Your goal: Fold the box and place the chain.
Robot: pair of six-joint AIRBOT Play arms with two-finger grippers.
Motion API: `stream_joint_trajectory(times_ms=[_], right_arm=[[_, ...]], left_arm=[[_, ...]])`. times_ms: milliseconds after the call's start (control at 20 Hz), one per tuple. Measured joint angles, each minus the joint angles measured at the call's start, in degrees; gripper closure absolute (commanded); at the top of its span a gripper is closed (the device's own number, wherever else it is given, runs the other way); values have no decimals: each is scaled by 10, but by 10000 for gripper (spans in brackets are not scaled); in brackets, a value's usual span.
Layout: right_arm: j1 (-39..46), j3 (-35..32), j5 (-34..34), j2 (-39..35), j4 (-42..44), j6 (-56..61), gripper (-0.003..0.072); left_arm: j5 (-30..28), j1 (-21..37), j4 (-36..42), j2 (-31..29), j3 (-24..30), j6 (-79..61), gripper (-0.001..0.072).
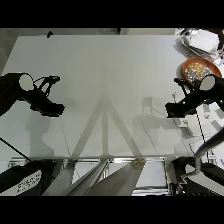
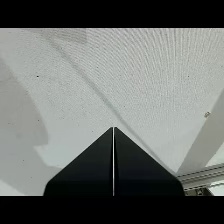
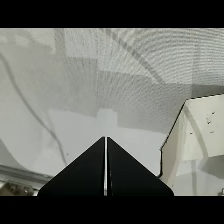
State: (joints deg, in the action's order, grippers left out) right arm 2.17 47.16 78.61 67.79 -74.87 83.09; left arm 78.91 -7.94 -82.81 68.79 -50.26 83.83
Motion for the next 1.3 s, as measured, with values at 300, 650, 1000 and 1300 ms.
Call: stream_joint_trajectory(times_ms=[300,650,1000,1300], right_arm=[[0,0,0,0,0,0,671],[1,10,-5,0,-33,-31,673],[22,93,10,0,-267,-19,189],[174,118,-10,9,-360,13,64]], left_arm=[[0,0,0,0,0,0,693],[0,0,0,0,0,0,693],[0,0,0,0,0,0,693],[0,0,0,0,0,0,693]])
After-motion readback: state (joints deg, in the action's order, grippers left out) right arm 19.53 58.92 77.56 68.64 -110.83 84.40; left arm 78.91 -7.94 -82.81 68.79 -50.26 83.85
